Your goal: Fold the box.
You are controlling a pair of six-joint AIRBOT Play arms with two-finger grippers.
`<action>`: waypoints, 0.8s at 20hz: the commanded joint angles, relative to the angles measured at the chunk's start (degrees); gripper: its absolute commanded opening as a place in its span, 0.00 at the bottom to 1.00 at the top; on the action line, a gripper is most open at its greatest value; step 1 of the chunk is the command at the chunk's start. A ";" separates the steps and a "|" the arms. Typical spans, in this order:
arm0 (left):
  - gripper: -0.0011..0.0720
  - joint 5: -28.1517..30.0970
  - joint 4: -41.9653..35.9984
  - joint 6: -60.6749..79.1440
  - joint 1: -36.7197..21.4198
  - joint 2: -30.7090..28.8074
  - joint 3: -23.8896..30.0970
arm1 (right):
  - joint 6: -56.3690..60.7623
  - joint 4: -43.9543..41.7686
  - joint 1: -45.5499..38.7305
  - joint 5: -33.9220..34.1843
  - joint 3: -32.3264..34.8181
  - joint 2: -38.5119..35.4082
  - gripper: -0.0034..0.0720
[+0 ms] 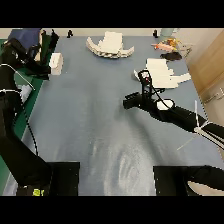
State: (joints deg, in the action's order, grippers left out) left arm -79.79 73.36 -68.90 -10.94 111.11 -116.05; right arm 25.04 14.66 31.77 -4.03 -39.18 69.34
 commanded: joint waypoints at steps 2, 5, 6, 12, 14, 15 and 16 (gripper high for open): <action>0.02 -6.45 -0.92 -1.46 4.42 -7.72 3.54 | 0.02 -0.02 0.02 -0.02 -0.04 -0.02 0.07; 0.03 -4.61 -0.87 -2.34 9.66 -15.87 9.01 | 0.02 -0.02 0.02 -0.02 -0.04 -0.02 0.07; 0.03 -3.48 -0.85 -2.60 11.37 -18.84 11.63 | 0.02 -0.02 0.02 -0.02 -0.02 -0.02 0.07; 0.03 14.45 1.36 -4.68 21.97 -43.45 40.54 | 0.02 -0.02 0.02 -0.02 -0.04 -0.02 0.07; 0.03 19.30 1.11 -4.68 25.59 -51.17 51.45 | 0.02 -0.02 0.02 -0.02 -0.04 -0.02 0.07; 0.03 21.16 0.94 -4.68 27.56 -54.18 56.19 | 0.02 -0.02 0.02 -0.02 -0.04 -0.02 0.07; 0.03 23.08 0.72 -4.68 29.70 -56.85 60.78 | 0.02 -0.02 0.02 -0.02 -0.04 -0.02 0.07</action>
State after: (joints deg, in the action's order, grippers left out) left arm -64.73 74.54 -73.25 13.65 63.35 -68.29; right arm 25.04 14.66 31.79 -4.08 -39.18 69.34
